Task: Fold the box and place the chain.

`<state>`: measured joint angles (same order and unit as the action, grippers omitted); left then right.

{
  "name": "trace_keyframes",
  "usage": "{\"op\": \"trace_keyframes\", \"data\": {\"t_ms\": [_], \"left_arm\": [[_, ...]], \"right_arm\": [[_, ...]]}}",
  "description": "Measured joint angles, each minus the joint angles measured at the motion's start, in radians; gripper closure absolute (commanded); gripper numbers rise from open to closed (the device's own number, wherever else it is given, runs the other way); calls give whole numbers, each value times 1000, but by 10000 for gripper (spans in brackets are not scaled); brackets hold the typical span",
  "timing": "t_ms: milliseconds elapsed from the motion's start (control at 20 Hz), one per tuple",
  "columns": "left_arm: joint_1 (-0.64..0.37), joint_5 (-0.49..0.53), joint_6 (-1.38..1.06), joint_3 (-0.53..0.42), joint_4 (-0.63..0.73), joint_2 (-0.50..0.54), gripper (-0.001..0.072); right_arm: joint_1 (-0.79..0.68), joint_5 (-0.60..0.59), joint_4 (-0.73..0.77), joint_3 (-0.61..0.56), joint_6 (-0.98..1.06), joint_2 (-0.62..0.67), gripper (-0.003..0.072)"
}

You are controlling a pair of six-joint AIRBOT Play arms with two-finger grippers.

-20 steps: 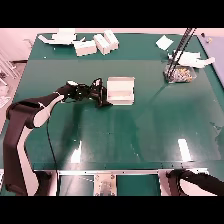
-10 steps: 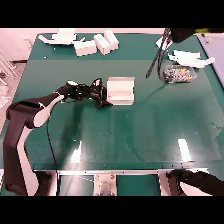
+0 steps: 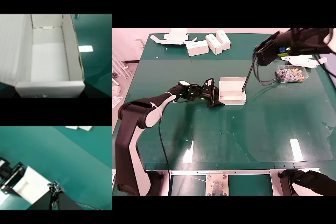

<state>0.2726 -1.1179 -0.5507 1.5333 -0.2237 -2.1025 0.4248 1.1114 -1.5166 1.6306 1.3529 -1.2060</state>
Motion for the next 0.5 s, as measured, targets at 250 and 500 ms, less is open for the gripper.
{"op": "trace_keyframes", "data": {"t_ms": [250,500], "left_arm": [[0,0,0,0,0,0,425],[0,0,0,0,0,0,425]], "right_arm": [[11,-34,75,-73,1,-23,677],[19,-74,113,-121,0,-54,677]]}}
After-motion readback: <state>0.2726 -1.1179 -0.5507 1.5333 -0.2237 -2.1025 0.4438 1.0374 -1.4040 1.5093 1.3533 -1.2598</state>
